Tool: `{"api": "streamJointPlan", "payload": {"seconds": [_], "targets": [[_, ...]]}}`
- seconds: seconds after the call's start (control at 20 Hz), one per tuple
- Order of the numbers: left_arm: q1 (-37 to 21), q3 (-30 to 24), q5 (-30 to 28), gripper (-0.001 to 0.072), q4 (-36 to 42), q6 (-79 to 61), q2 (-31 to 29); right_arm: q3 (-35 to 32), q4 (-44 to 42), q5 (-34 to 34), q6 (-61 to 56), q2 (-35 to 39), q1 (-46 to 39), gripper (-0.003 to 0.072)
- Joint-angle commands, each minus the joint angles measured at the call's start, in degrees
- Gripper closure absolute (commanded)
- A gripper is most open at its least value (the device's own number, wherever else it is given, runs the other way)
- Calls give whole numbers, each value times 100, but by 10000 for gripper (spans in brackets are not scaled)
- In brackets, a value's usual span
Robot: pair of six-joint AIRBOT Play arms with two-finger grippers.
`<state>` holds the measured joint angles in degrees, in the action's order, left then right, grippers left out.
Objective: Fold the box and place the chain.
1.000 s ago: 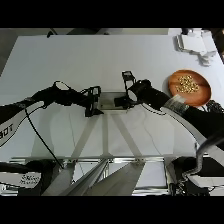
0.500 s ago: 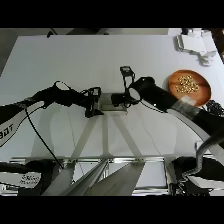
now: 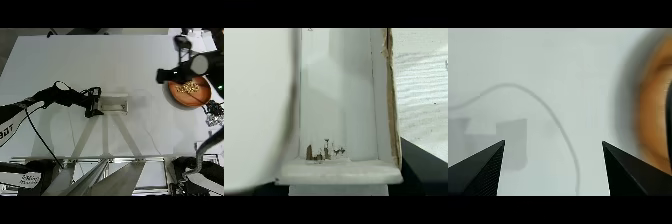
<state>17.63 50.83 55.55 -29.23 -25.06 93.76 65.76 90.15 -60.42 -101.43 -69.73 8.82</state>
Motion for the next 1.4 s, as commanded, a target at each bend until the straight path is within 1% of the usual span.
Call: {"api": "streamJointPlan", "payload": {"seconds": [0.0,0.1,0.2,0.3,0.45,0.55,0.65,0.7,0.8,0.85,0.9,0.95,1.05,1.15,1.25,1.35], "targets": [[-2,-2,-2,431,4,2,2,0,299,264,608,-103,-1576,-9],[-2,-2,-4,431,2,2,2,2,247,476,704,-428,-2260,-9],[-2,-2,-4,431,2,2,2,81,232,629,855,-973,-2623,-9],[-2,-2,-4,431,2,2,2,402,243,695,909,-1633,-2691,-9],[-2,-2,-2,431,4,2,2,1040,245,605,898,-2577,-2629,-9],[-2,-2,-4,431,4,2,2,1209,219,599,896,-2942,-2575,-9],[-2,-2,-4,431,2,2,2,1211,216,601,922,-3121,-2522,-4],[-2,-2,-4,431,2,2,2,1211,221,588,942,-3176,-2505,24],[-2,-2,-4,431,4,2,2,1209,221,562,951,-3217,-2476,239],[-2,-2,-4,431,4,2,2,1211,210,546,960,-3211,-2476,334],[-2,-2,-4,431,4,2,2,1211,219,490,1001,-3198,-2476,477],[-2,-2,-4,431,4,2,2,1211,221,396,1069,-3169,-2476,677],[-2,-2,-4,431,4,2,2,1211,229,127,1331,-3012,-2439,673],[-2,-2,-4,431,4,2,2,1211,376,-295,1685,-2710,-2352,675],[-2,-2,-4,431,4,2,2,1209,520,-592,2129,-2258,-2216,677],[-2,-2,-4,431,4,2,2,1209,428,-835,2420,-1687,-2059,677]]}}
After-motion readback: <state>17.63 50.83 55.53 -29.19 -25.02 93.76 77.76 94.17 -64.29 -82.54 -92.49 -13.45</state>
